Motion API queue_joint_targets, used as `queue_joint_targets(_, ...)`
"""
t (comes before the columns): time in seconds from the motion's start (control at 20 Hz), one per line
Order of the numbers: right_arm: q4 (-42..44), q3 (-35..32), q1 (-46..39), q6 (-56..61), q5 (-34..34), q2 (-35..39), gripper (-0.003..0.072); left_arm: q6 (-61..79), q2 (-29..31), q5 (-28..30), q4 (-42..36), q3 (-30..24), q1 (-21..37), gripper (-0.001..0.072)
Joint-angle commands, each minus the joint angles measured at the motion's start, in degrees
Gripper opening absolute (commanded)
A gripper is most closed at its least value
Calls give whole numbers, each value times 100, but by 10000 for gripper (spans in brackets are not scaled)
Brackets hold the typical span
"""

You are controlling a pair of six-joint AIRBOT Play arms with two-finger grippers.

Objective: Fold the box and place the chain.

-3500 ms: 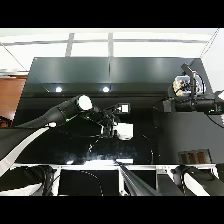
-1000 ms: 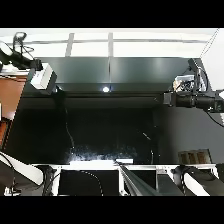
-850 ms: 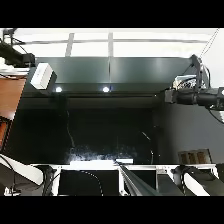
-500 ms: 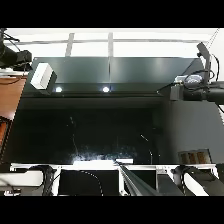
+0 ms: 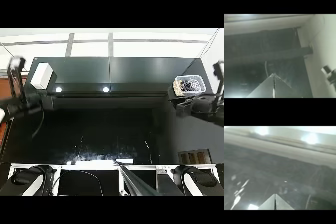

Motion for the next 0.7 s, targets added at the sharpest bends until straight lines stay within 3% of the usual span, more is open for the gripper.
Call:
queue_joint_targets(0.0, -74, -1104, 20, 105, -970, 188, 17, -26, 785, 341, -22, -1158, -179, 31)
queue_joint_targets(0.65, -343, -1233, 20, 105, -927, 188, 21, -35, 872, 323, -35, -1204, -179, 31)
